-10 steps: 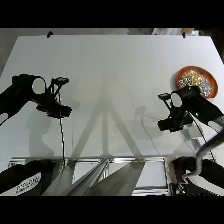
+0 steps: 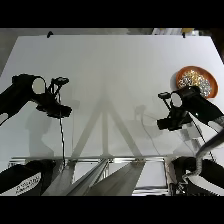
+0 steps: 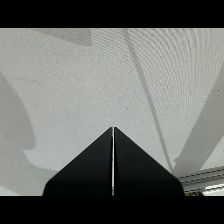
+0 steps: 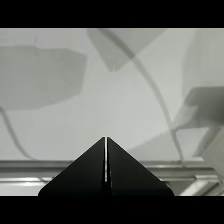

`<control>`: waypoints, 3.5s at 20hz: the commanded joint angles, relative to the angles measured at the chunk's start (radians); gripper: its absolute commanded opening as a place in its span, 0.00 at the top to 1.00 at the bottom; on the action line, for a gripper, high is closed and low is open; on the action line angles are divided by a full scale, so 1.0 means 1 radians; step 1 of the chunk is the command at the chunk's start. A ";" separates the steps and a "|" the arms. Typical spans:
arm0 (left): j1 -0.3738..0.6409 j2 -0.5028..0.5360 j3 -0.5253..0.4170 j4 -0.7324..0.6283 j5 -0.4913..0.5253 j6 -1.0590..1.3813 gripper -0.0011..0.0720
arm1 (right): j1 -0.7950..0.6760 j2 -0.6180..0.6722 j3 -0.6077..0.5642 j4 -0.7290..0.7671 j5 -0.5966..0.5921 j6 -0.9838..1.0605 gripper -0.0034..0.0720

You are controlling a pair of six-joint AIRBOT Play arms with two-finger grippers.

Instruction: Fold the box and place the chain.

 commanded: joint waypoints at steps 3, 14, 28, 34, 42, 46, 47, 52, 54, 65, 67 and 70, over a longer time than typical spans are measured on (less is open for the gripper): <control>0.000 0.001 0.000 0.000 0.000 0.000 0.97 | 0.000 0.002 0.117 0.097 -0.068 -0.156 0.93; 0.000 0.001 0.000 0.000 0.000 0.000 0.97 | -0.779 0.043 0.301 -0.381 -0.154 -0.432 0.43; 0.000 0.001 0.000 0.000 0.000 0.000 0.97 | -1.175 -0.203 0.301 -0.328 -0.268 -0.653 0.35; 0.000 0.001 0.000 0.000 0.000 0.000 0.97 | -1.175 -0.333 0.301 -0.327 -0.237 -0.633 0.78; 0.000 0.001 0.000 0.000 0.000 0.000 0.97 | -0.962 -0.156 0.290 0.065 -0.080 -0.768 0.93; 0.000 0.001 0.000 0.000 0.000 0.000 0.97 | -0.772 0.029 0.152 0.253 -0.106 -0.768 0.93; 0.000 0.001 0.000 0.000 0.000 0.000 0.97 | -0.721 0.083 0.093 0.306 -0.137 -0.768 0.93; 0.000 0.001 0.000 0.000 0.000 0.000 0.97 | -0.433 0.317 -0.153 0.488 -0.330 -0.649 0.93; 0.000 0.000 0.000 0.000 0.001 0.000 0.97 | -0.303 0.352 -0.195 0.484 -0.371 -0.573 0.93; 0.002 -0.025 -0.001 -0.292 0.280 0.451 0.51 | 0.041 0.351 -0.196 0.478 -0.515 -0.396 0.93; 0.002 -0.064 -0.001 -0.570 0.270 0.748 0.29 | 0.041 0.351 -0.196 0.476 -0.515 -0.396 0.93; 0.002 -0.143 -0.001 -0.858 0.250 1.002 0.26 | 0.041 0.351 -0.196 0.473 -0.515 -0.397 0.93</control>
